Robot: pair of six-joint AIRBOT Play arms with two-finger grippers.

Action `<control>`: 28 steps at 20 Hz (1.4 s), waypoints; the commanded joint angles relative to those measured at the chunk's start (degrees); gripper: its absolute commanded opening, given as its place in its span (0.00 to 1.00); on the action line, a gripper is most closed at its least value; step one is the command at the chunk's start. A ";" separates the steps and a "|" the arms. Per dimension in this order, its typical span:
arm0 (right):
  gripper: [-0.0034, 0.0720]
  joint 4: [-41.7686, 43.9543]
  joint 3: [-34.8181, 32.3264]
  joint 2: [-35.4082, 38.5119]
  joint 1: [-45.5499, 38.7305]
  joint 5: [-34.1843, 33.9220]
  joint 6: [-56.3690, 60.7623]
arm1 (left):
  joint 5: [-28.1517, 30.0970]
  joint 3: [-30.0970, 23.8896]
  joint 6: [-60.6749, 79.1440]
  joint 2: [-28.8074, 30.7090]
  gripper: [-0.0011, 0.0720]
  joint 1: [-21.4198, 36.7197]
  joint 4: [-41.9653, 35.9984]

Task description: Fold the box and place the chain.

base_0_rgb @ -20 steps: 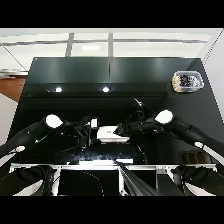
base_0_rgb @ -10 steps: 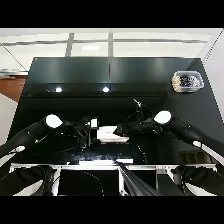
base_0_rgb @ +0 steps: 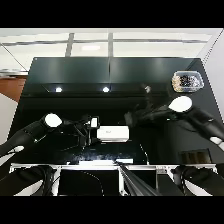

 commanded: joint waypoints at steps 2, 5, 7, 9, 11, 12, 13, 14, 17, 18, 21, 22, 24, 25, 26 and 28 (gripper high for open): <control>0.10 -4.68 2.25 8.59 -9.79 5.79 1.07 | -2.80 2.84 -14.73 5.22 0.99 0.00 11.58; 0.10 -5.81 2.25 11.08 -15.15 7.23 1.18 | -8.41 5.84 -23.19 11.21 0.99 -0.02 14.84; 0.10 -5.92 2.25 11.19 -16.92 6.91 1.16 | -7.67 8.11 -23.78 12.28 0.99 -0.39 12.39; 0.10 -6.64 2.25 11.19 -17.29 5.75 1.16 | -7.13 10.58 -24.44 9.38 0.99 -1.88 8.79; 0.10 -6.67 2.25 11.19 -17.29 5.09 1.16 | -8.41 13.05 -24.57 3.69 0.99 -4.85 9.14; 0.10 -6.67 2.25 11.19 -17.29 5.16 1.18 | -8.28 13.94 -24.06 1.07 0.99 -6.32 9.18; 0.10 -6.67 2.25 11.19 -17.29 5.49 1.16 | -7.82 14.75 -23.32 -1.38 0.99 -7.76 9.16; 0.10 -6.69 2.25 11.19 -17.29 5.97 1.16 | -7.06 15.39 -22.80 -3.34 0.99 -9.18 9.16; 0.10 -7.30 2.23 11.19 -17.29 6.40 1.16 | -6.16 16.06 -19.21 -7.28 0.99 -11.98 9.14; 0.10 -7.58 2.23 11.19 -17.29 6.27 1.16 | -5.11 16.06 -19.71 -7.76 0.99 -12.50 9.14; 0.10 -7.72 2.23 11.19 -17.29 6.16 1.16 | -3.23 16.06 -21.09 -7.82 0.99 -12.37 9.64; 0.10 -7.72 2.23 11.19 -17.29 6.16 1.16 | -2.89 16.06 -21.09 -7.82 0.99 -12.37 10.29; 0.10 -7.72 2.23 11.19 -17.29 6.08 1.16 | -2.82 16.06 -21.11 -7.82 0.99 -12.39 10.43; 0.10 -7.72 2.23 11.19 -17.29 5.99 1.16 | -2.82 16.06 -21.11 -7.82 0.99 -12.39 10.38; 0.10 -7.72 2.23 11.19 -17.29 5.97 1.16 | -2.82 16.06 -21.14 -7.82 0.99 -12.39 10.38; 0.10 -7.72 2.23 11.19 -17.29 5.97 1.16 | -2.84 16.06 -21.16 -7.82 0.99 -12.39 10.38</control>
